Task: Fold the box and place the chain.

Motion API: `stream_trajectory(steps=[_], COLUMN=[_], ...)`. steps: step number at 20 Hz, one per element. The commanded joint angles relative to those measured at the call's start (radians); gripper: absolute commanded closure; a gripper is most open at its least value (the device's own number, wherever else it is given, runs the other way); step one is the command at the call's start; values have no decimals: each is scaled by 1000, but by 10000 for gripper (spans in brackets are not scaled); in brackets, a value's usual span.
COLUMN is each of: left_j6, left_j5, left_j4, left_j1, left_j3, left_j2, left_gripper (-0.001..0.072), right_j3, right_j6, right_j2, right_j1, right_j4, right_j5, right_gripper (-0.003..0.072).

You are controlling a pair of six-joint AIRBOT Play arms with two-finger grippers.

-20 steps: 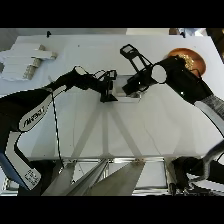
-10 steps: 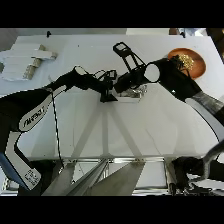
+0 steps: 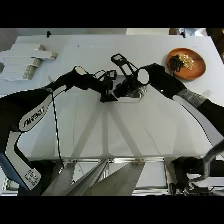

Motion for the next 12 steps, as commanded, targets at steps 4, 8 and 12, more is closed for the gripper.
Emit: stream_trajectory(steps=[4,8,12], left_j6=[0,0,0], left_j5=[0,0,0], left_j4=[0,0,0], left_j1=[0,0,0], left_j3=[0,0,0], left_j2=[0,0,0], left_gripper=[334,334,334], right_j3=[1,1,-48], right_j6=[-85,-245,-483], right_j2=[138,237,238], right_j1=[-77,-241,-387], right_j4=[-13,-13,-8], right_j5=[140,280,330], right_gripper=[515,457,388])
